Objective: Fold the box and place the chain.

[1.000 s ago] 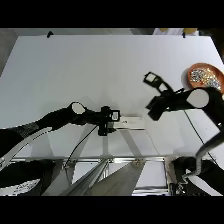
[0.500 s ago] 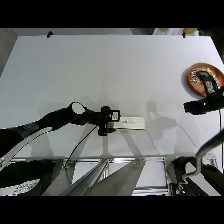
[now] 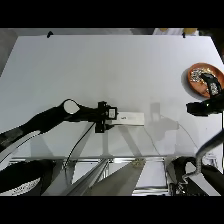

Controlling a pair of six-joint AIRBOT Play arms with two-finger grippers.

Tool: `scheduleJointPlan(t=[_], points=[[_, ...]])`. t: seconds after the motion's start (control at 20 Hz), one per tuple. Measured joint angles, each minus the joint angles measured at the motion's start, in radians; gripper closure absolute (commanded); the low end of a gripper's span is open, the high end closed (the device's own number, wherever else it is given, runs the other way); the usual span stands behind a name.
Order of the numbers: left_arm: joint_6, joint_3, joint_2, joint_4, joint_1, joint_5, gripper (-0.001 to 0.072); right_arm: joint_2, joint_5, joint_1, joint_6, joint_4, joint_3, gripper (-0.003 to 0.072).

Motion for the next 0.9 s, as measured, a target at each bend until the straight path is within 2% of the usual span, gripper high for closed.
scheduleJointPlan(t=[0.2, 0.4, 0.5, 0.7, 0.9], points=[[-0.382, 0.000, 0.207, 0.258, 0.129, -0.019, 0.0505, 0.000, 0.001, -0.001, 0.001, 0.001, 0.000, 0.0670], [-0.826, 0.000, 0.405, 0.566, 0.363, -0.080, 0.0505, 0.000, 0.002, -0.001, 0.002, 0.001, 0.000, 0.0670], [-0.979, 0.000, 0.459, 0.665, 0.502, -0.124, 0.0504, 0.000, 0.002, -0.001, 0.002, 0.001, 0.000, 0.0670], [-1.139, -0.008, 0.471, 0.756, 0.763, -0.223, 0.0499, 0.000, 0.002, -0.001, 0.002, 0.001, 0.000, 0.0670], [-1.262, -0.016, 0.405, 0.785, 0.917, -0.294, 0.0499, 0.000, 0.002, -0.001, 0.002, 0.002, 0.000, 0.0670]])
